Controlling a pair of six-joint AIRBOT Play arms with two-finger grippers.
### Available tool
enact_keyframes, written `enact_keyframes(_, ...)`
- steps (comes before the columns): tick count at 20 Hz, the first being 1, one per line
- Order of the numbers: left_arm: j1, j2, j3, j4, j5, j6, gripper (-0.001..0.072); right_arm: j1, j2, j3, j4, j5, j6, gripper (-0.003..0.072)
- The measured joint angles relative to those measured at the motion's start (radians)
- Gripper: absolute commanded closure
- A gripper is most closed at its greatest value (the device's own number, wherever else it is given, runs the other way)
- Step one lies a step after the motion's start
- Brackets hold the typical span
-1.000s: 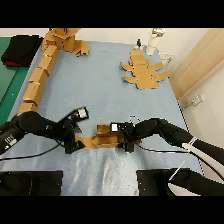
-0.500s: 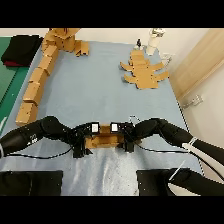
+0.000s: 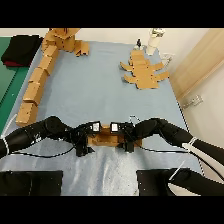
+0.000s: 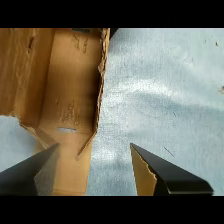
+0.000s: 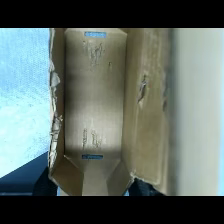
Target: Fold the box.
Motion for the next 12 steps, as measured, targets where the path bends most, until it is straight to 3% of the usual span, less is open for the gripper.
enact_keyframes(6,0.002,0.031,0.0,0.082,-0.026,-0.064,0.0053,0.0,0.0,0.0,0.0,0.0,0.0,0.0183)
enact_keyframes(12,0.002,0.055,0.0,0.102,0.079,-0.071,0.0056,0.0,0.0,0.0,0.0,0.0,0.001,0.0183)
